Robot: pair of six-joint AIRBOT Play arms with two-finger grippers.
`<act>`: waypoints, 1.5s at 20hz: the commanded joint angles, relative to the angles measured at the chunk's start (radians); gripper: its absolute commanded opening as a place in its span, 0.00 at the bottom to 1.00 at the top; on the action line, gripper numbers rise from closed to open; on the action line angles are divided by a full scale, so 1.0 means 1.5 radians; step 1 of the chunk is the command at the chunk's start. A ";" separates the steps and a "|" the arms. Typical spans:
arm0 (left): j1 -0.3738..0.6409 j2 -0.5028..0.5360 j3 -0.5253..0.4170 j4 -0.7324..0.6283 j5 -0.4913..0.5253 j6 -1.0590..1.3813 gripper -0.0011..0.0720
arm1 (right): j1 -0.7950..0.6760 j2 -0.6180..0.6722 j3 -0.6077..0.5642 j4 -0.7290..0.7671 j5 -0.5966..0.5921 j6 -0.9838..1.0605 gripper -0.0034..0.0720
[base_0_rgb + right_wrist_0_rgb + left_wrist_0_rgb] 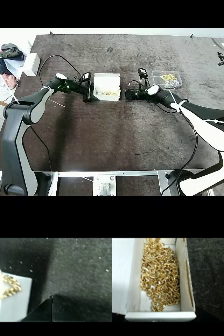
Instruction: Fold the box and place the chain.
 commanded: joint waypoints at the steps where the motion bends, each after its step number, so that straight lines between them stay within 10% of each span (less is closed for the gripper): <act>1: 0.000 0.000 0.000 0.000 0.000 0.000 0.65 | -0.005 -0.015 -0.001 0.185 0.003 -0.139 0.05; 30: 0.000 0.000 0.000 0.000 0.000 0.000 0.65 | -0.037 0.017 0.000 0.375 0.137 -0.270 0.06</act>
